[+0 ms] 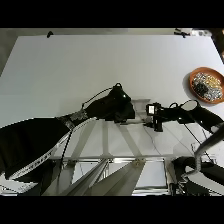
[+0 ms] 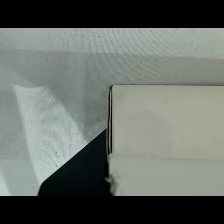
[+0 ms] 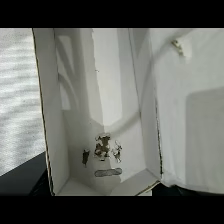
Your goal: Fold the box and place the chain.
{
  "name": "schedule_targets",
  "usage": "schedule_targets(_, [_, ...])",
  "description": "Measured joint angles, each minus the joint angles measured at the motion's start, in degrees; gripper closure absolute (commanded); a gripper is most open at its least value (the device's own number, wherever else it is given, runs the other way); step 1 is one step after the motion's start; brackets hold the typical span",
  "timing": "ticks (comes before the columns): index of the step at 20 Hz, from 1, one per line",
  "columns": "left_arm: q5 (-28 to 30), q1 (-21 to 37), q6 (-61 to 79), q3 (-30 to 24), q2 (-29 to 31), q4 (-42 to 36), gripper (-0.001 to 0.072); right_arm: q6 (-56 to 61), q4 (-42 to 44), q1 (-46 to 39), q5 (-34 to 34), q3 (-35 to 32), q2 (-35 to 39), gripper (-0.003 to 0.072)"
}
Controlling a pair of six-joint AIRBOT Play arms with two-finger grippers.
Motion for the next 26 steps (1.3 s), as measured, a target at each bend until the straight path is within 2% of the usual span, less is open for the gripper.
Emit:
schedule_targets(6, [0.02, -0.28, 0.15, -0.02, -0.11, 0.33, 0.0688, 0.00, 0.00, 0.00, 0.00, -0.02, 0.00, 0.0250])
schedule_targets(7, [0.02, -0.31, 0.20, -0.02, -0.11, 0.37, 0.0642, 0.00, 0.00, 0.00, 0.00, 0.00, 0.02, 0.0250])
schedule_targets(8, [-0.07, -0.35, 0.26, -0.07, -0.15, 0.50, 0.0566, 0.00, 0.00, 0.00, 0.00, -0.02, 0.02, 0.0250])
schedule_targets(9, [0.02, -0.39, 0.39, -0.13, -0.31, 0.39, 0.0538, -0.02, -0.02, 0.00, 0.00, 0.00, 0.00, 0.0250])
schedule_targets(11, [0.15, -0.39, 0.37, -0.11, -0.17, 0.37, 0.0548, -0.02, 0.00, 0.00, 0.00, -0.02, 0.02, 0.0250])
schedule_targets(12, [0.13, -0.39, 0.35, -0.11, -0.20, 0.39, 0.0660, -0.02, 0.00, 0.00, 0.00, -0.02, 0.02, 0.0250])
schedule_targets(13, [-0.07, -0.39, 0.22, -0.09, -0.17, 0.15, 0.0703, -0.02, 0.00, 0.02, 0.00, -0.02, 0.00, 0.0250])
schedule_targets(19, [0.09, -0.55, 0.24, -0.09, -0.15, 0.15, 0.0697, 0.02, 0.00, 0.00, 0.04, -0.02, 0.00, 0.0250])
schedule_targets(21, [0.04, -0.61, 0.39, -0.09, -0.15, 0.24, 0.0618, 0.00, 0.00, 0.00, 0.02, -0.02, 0.00, 0.0250])
schedule_targets(24, [0.09, -0.68, 0.48, -0.11, -0.17, 0.11, 0.0608, -0.04, -0.02, 0.00, 0.00, -0.02, 0.00, 0.0250])
schedule_targets(25, [-0.02, -0.68, 0.48, -0.11, -0.17, 0.13, 0.0627, -0.04, 0.00, 0.00, 0.00, -0.02, 0.00, 0.0250])
schedule_targets(26, [-0.04, -0.68, 0.44, -0.11, -0.17, 0.17, 0.0705, -0.04, -0.02, 0.00, 0.00, -0.02, 0.00, 0.0250])
